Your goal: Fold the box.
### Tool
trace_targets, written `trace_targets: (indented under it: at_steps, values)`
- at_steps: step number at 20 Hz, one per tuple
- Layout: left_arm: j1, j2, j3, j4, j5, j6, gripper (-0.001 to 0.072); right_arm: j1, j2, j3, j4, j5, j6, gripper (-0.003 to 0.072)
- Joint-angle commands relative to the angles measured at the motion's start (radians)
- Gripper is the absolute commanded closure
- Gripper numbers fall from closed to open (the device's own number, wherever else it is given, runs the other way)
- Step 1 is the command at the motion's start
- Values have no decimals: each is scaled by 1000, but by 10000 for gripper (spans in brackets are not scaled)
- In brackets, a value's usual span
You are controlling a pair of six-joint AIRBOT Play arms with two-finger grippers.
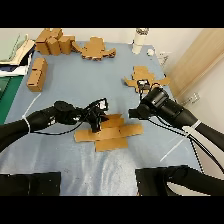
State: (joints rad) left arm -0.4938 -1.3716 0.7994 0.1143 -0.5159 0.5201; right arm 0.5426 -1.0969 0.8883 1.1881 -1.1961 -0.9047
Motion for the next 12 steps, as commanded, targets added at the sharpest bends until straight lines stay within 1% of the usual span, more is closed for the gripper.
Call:
trace_targets:
  at_steps: [1,3,5,7,10,12]
  values:
    - [-28,40,-45,-92,7,64,696,0,2,0,-24,15,19,687]
    - [-28,60,-59,-92,10,88,696,0,2,0,-24,18,19,687]
    - [-28,90,-59,-93,40,140,696,0,2,0,-21,18,19,687]
    - [-21,120,-59,-93,44,181,696,0,2,-1,-21,23,26,687]
    - [5,119,-59,-93,31,206,696,1,2,-1,-9,64,38,687]
    - [16,105,-59,-132,31,270,696,1,1,0,-4,94,53,687]
